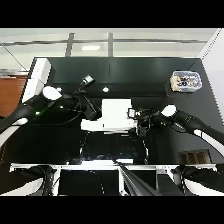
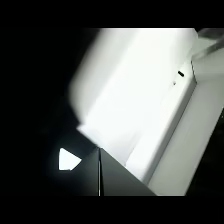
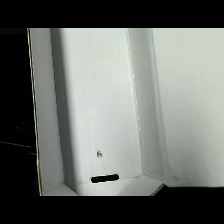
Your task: Fold the box and place the chain.
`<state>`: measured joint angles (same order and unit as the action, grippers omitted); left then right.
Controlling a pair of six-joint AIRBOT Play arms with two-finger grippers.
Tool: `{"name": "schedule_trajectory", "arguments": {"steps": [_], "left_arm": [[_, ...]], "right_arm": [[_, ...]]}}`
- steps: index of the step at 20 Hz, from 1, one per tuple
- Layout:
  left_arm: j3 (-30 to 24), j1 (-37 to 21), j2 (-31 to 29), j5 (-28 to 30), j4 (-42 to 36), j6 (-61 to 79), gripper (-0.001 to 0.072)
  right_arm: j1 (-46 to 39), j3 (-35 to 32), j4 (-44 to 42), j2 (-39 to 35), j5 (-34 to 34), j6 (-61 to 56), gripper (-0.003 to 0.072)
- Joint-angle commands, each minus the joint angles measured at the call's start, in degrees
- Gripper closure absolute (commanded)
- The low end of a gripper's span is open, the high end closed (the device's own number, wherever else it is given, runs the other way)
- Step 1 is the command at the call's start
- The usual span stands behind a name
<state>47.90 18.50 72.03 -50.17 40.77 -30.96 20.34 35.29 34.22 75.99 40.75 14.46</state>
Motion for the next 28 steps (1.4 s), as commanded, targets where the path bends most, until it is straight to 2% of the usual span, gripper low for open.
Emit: {"name": "schedule_trajectory", "arguments": {"steps": [1,4,5,6,7,12,14,17,18,21,23,24,26,28], "left_arm": [[-2.16,-4.39,-7.54,-1.49,2.62,-2.05,0.0685],[-6.29,-6.49,-8.74,-5.57,2.75,-0.33,0.0682],[-7.63,-6.45,-8.41,-6.43,2.67,2.82,0.0633],[-8.66,-6.12,-7.96,-6.71,2.73,6.38,0.0298],[-9.51,-5.73,-7.37,-5.97,2.73,9.77,0.0003],[-9.9,-0.9,-2.01,-0.28,2.51,39.28,0.0006],[-9.49,1.57,0.07,4.33,2.14,40.19,0.0007],[-9.51,4.2,1.75,6.45,-1.6,40.19,0.0028],[-9.51,4.66,2.05,6.43,-3.91,40.19,0.0073],[-9.51,4.94,2.23,6.21,-9.92,40.24,0.0356],[-9.51,4.94,2.25,5.57,-12.5,40.22,0.0392],[-9.51,4.92,2.36,3.96,-13.2,40.22,0.0477],[-9.51,4.94,3.1,1.6,-13.31,40.19,0.0491],[-9.51,4.94,4.5,2.27,-15.19,40.24,0.0492]], "right_arm": [[0.04,-0.02,-0.09,0.0,-1.88,-0.55,0.0215],[0.07,-0.02,-0.11,0.0,-2.4,-0.55,0.0215],[0.04,0.0,-0.09,0.0,-2.38,-0.55,0.0215],[0.07,-0.02,-0.09,0.0,-2.38,-0.55,0.0215],[0.04,-0.02,-0.09,0.0,-2.43,-0.55,0.0215],[0.07,-0.02,-0.09,0.0,-2.36,-0.55,0.0215],[0.07,-0.02,-0.09,0.0,-2.36,-0.55,0.0215],[0.07,-0.02,-0.09,0.0,-2.36,-0.55,0.0215],[0.07,-0.02,-0.09,0.0,-2.36,-0.55,0.0215],[0.07,-0.02,-0.09,0.0,-2.36,-0.55,0.0215],[0.07,-0.02,-0.09,0.0,-2.36,-0.55,0.0215],[0.07,-0.02,-0.09,0.0,-2.36,-0.55,0.0215],[0.07,-0.02,-0.09,0.0,-2.36,-0.55,0.0215],[0.07,-0.02,-0.09,0.0,-2.32,-0.55,0.0215]]}}
